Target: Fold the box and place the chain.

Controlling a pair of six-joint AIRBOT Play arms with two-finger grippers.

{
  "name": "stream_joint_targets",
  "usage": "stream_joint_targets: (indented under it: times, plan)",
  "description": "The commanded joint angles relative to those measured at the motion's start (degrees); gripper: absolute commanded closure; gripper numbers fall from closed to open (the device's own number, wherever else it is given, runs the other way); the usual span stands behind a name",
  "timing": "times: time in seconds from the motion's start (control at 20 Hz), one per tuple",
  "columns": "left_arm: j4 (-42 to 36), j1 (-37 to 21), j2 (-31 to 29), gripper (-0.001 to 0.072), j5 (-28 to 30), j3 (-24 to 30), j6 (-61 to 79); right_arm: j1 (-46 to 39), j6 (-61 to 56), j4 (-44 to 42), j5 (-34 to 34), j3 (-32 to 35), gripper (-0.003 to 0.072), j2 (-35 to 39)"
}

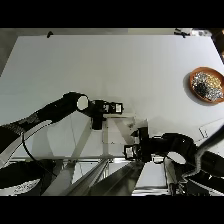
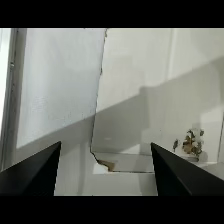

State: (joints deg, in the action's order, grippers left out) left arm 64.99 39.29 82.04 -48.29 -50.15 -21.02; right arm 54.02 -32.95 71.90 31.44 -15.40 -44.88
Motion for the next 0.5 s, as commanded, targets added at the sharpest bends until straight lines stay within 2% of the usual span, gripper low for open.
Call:
stream_joint_targets:
  times: [0.0, 0.2, 0.45]
  plan:
    - [0.0, 0.0, 0.0, 0.0698, 0.0, 0.0, 0.0, -0.9, 3.3, 0.3, -0.7, 0.8, 0.0085, 0.0]
    - [0.0, 0.0, 0.0, 0.0698, 0.0, 0.0, 0.0, -0.9, 3.2, 0.3, -1.6, 1.4, 0.0096, 0.0]
    - [0.0, 0.0, 0.0, 0.0698, 0.0, 0.0, 0.0, -1.2, 2.8, 0.3, -6.2, 2.3, 0.0102, 0.0]
